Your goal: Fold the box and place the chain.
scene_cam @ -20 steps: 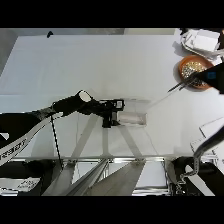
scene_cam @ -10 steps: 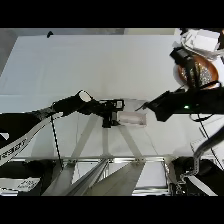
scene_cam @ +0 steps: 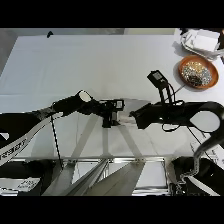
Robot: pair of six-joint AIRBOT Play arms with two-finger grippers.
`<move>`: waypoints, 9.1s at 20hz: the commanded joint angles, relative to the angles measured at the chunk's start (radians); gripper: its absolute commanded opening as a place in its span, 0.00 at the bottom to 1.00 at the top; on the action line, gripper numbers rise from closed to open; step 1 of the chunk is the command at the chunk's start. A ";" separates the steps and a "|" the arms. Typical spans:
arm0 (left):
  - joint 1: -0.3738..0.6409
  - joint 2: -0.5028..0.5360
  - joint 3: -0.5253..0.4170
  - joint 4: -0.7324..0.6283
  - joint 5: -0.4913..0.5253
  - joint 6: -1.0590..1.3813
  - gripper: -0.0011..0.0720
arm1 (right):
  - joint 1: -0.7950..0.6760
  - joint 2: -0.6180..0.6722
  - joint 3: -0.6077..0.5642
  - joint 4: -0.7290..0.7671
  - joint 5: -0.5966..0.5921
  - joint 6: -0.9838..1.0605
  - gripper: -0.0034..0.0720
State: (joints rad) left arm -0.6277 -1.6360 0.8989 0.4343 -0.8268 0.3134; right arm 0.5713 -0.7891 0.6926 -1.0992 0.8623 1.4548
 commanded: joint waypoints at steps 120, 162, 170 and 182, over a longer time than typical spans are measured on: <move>0.000 0.000 0.000 0.000 0.000 0.000 0.39 | -0.363 0.100 0.225 0.370 0.343 -0.319 0.07; 0.000 0.000 0.000 0.000 0.000 0.000 0.39 | -0.809 0.058 -0.035 -0.161 0.106 -0.131 0.32; 0.000 0.000 0.000 0.000 0.000 0.000 0.39 | -0.924 -0.294 -0.031 -0.169 -0.223 -0.093 0.47; 0.000 0.000 0.000 0.000 0.000 0.000 0.39 | -0.908 -0.701 0.250 -0.125 -0.337 -0.090 0.47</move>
State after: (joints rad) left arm -0.6277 -1.6360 0.8989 0.4343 -0.8268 0.3138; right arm -0.3428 -1.4265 0.8948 -1.2430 0.5457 1.3647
